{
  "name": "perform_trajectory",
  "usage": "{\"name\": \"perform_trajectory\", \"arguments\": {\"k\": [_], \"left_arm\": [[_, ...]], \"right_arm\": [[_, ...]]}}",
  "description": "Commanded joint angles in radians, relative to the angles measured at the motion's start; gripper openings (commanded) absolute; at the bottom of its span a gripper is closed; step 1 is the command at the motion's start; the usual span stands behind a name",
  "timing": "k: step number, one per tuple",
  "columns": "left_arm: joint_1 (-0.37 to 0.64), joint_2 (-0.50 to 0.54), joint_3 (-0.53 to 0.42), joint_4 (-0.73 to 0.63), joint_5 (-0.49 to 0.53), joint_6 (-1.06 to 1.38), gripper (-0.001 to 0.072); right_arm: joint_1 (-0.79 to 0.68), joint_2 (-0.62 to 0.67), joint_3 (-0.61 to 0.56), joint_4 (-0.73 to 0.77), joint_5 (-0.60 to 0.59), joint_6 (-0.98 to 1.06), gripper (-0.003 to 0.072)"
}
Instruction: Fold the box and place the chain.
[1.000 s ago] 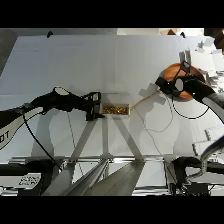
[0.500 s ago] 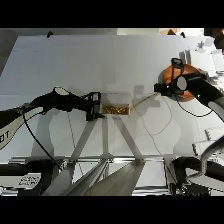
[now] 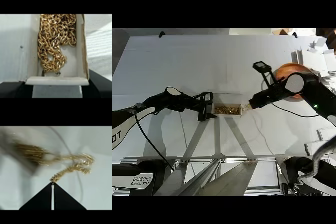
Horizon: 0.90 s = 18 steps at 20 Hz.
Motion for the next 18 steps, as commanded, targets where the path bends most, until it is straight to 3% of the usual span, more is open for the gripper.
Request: {"name": "perform_trajectory", "arguments": {"k": [1,5,10,18], "left_arm": [[0.001,0.000,0.000,0.000,0.000,0.000,0.0339],[0.000,0.000,0.000,0.000,0.000,0.000,0.0339],[0.001,0.000,0.000,0.000,0.000,0.000,0.0339],[0.001,0.000,0.000,0.000,0.000,0.000,0.0339]], "right_arm": [[0.049,0.008,0.050,0.257,-0.023,-0.168,0.0011],[0.049,0.008,0.059,0.561,-0.091,-0.402,0.0011],[0.048,0.008,0.059,0.784,-0.101,-0.578,0.0009],[0.010,0.008,0.059,0.891,-0.229,-0.626,0.0008]]}}
